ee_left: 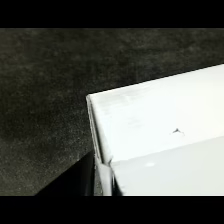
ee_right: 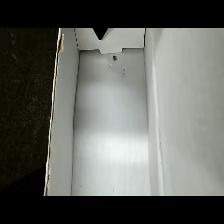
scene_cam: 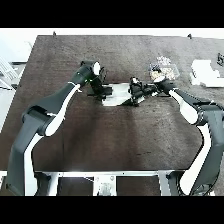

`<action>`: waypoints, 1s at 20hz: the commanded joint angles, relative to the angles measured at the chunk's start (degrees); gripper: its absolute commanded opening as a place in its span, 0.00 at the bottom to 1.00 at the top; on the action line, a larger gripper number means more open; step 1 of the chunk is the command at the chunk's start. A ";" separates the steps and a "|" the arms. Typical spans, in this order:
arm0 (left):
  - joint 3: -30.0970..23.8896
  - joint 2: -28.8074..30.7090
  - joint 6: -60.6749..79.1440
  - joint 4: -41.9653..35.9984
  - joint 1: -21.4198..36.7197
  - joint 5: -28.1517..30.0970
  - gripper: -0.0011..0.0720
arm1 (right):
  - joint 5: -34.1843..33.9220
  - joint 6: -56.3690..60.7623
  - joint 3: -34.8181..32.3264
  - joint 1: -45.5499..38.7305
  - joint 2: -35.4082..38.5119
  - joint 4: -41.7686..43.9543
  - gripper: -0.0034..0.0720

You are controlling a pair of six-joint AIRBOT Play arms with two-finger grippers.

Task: Fold the box and place the chain.

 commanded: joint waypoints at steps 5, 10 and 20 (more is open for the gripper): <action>0.00 -0.09 1.22 1.77 -1.01 1.68 0.04 | 0.11 -0.11 -0.02 -0.15 0.07 -0.26 0.65; 0.00 -0.09 1.99 2.43 -1.03 1.14 0.04 | 0.11 -0.11 -0.02 -0.15 0.07 -0.26 0.65; 0.35 0.35 2.71 2.60 -1.09 -0.15 0.64 | 0.11 -0.11 -0.02 -0.15 0.07 -0.28 0.65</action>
